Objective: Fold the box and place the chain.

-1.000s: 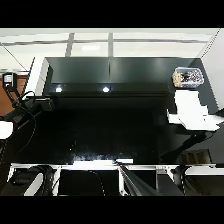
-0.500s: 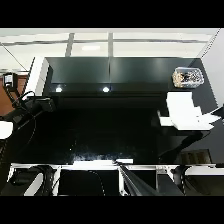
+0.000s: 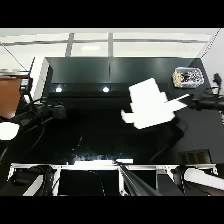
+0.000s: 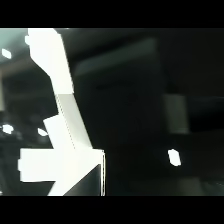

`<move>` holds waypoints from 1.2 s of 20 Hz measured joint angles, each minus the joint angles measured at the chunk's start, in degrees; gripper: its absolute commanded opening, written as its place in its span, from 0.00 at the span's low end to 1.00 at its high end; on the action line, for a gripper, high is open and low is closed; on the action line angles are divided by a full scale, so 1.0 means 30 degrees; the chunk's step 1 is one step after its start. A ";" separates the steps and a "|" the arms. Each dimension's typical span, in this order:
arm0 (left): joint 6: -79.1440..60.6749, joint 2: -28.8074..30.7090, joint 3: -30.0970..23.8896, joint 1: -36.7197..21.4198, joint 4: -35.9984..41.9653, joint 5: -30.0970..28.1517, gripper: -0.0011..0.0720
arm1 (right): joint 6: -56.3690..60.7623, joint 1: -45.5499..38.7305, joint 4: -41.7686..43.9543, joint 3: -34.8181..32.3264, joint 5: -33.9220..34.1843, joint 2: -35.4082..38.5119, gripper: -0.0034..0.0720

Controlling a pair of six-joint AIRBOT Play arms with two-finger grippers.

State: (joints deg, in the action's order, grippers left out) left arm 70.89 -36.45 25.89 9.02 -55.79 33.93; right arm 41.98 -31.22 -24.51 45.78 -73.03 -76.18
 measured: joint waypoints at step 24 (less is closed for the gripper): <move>-0.5319 -1.6072 0.6098 -0.1821 0.9741 0.9777 0.98 | -0.3060 1.3835 0.8699 -0.7519 1.0302 0.5224 0.07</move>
State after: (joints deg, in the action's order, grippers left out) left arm 54.94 -84.66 44.18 3.55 -26.57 63.26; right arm 32.80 10.28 1.58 23.22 -42.13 -60.51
